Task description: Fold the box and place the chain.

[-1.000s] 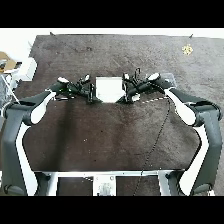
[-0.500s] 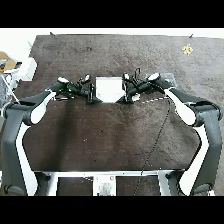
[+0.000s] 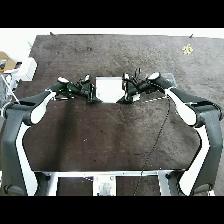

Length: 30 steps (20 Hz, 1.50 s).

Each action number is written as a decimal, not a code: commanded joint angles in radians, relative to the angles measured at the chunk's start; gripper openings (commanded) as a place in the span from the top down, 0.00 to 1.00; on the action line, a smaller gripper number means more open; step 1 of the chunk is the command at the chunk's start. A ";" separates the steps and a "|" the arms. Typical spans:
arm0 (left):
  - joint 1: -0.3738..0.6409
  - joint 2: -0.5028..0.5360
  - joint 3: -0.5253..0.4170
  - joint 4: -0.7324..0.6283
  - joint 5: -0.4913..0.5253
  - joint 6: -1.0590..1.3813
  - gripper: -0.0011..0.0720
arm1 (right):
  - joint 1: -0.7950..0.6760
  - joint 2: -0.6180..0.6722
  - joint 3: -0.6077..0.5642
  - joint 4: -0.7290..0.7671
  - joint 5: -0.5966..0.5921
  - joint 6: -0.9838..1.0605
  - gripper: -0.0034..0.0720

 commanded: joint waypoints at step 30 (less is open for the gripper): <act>0.000 -0.001 0.000 0.000 0.000 0.001 0.51 | 0.034 0.108 0.000 0.007 -0.281 0.384 0.95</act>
